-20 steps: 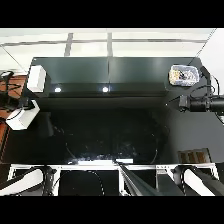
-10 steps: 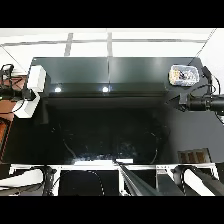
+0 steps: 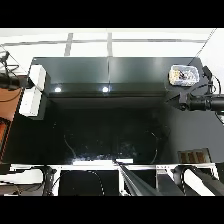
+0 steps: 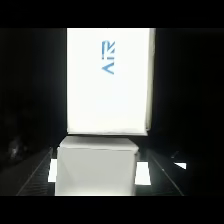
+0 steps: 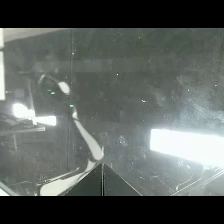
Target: Fold the box and place the chain.
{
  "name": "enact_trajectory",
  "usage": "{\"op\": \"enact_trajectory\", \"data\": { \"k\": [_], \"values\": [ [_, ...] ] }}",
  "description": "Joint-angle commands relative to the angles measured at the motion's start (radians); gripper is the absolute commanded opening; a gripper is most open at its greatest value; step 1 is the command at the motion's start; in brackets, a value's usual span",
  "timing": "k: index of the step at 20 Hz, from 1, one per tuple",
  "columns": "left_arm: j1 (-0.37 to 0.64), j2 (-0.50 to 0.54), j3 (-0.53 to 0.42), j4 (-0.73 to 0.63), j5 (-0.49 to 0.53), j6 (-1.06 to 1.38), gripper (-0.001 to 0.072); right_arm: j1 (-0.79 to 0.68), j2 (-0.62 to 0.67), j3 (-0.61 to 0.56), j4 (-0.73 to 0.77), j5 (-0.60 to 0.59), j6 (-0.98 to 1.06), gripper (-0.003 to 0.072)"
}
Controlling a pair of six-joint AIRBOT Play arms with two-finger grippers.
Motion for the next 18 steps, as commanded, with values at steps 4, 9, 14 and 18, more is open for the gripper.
{"op": "enact_trajectory", "data": {
  "k": [4,9,14,18],
  "values": [
    [-0.063,0.172,0.059,-0.123,-0.237,-0.119,0.0031,0.171,0.000,0.001,-0.024,-0.141,-0.020,0.0023],
    [-0.335,0.565,-0.388,-0.132,0.023,-0.012,0.0031,0.417,0.000,-0.026,-0.424,-0.436,0.022,0.0022],
    [-0.437,0.838,-0.697,-0.132,0.127,-0.015,0.0033,0.411,0.000,-0.142,-0.558,-0.521,0.063,0.0024],
    [-0.437,0.895,-0.705,-0.163,0.103,-0.063,0.0033,0.411,0.000,-0.142,-0.557,-0.491,0.063,0.0024]
  ]
}}
